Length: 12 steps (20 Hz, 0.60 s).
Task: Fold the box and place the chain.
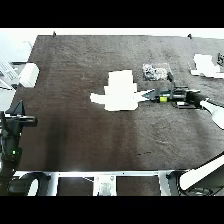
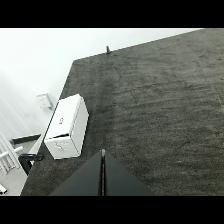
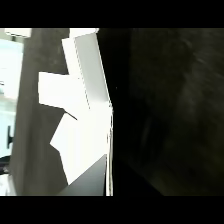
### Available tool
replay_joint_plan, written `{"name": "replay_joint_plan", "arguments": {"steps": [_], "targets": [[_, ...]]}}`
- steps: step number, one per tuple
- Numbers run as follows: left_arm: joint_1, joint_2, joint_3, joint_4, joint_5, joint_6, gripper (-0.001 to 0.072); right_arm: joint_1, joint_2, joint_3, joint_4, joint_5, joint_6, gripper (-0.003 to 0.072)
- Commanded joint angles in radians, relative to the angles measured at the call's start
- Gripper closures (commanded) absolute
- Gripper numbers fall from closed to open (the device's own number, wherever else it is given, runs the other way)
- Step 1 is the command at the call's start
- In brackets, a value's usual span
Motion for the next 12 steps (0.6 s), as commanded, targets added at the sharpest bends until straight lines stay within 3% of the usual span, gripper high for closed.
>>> {"name": "replay_joint_plan", "arguments": {"steps": [1,7,12], "targets": [[0.0,0.0,-0.001,0.0,0.0,0.003,0.0688,0.076,0.002,-0.006,0.027,-0.122,0.022,0.0676],[0.0,0.0,-0.001,-0.001,-0.006,0.002,0.0688,0.089,0.002,0.032,0.026,-0.128,0.046,0.0676],[0.0,0.0,-0.001,-0.001,-0.151,0.0,0.0687,0.097,0.001,0.055,0.025,-0.129,0.052,0.0676]]}}
